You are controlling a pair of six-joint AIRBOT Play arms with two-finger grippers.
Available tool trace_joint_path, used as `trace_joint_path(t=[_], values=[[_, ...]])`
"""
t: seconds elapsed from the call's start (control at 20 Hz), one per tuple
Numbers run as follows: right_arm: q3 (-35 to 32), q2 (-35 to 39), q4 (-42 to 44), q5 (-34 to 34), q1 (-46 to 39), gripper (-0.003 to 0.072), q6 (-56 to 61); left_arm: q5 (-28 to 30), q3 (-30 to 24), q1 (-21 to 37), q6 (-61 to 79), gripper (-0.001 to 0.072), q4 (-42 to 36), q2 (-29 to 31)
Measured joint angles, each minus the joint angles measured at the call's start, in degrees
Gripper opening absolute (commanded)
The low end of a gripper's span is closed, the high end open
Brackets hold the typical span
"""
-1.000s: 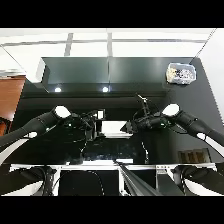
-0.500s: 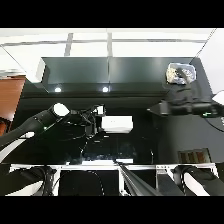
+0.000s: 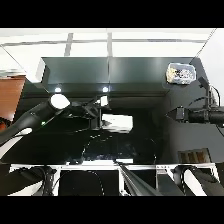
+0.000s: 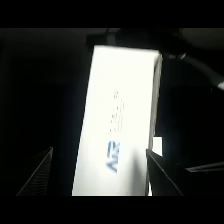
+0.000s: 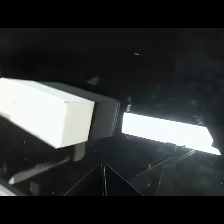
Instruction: Fold the box and place the chain.
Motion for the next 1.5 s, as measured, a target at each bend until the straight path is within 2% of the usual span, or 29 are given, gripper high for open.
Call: trace_joint_path(t=[0.15, 0.4, 1.05, 1.2, 1.4, 1.45, 1.5], values=[[-1.25, 0.17, -0.20, -1.29, -0.31, 0.0013, 0.20, -0.20, 4.02, -1.03, -4.63, 0.0714, -1.03, -5.57], [-1.88, 0.22, -0.39, -2.75, -0.46, 0.0013, 0.28, -6.10, 7.91, -1.62, -8.94, 0.0714, -1.42, -11.19], [-1.99, 0.22, -0.46, -3.56, -0.46, 0.0013, 0.28, -10.29, 8.92, -2.54, -7.26, 0.0714, 1.64, -12.70], [-1.97, 0.22, -0.46, -3.58, -0.46, 0.0013, 0.37, -9.99, 8.92, -2.97, -6.97, 0.0715, 2.43, -12.94], [-1.99, 0.22, -0.46, -3.89, -0.46, 0.0013, 0.35, -6.51, 8.92, -5.07, -7.50, 0.0702, 4.81, -14.45], [-1.99, 0.22, -0.46, -3.91, -0.46, 0.0014, 0.37, -5.44, 8.92, -5.77, -8.39, 0.0570, 5.53, -14.64], [-1.97, 0.22, -0.46, -4.02, -0.46, 0.0014, 0.35, -4.37, 9.01, -6.45, -9.60, 0.0374, 6.40, -14.73]])
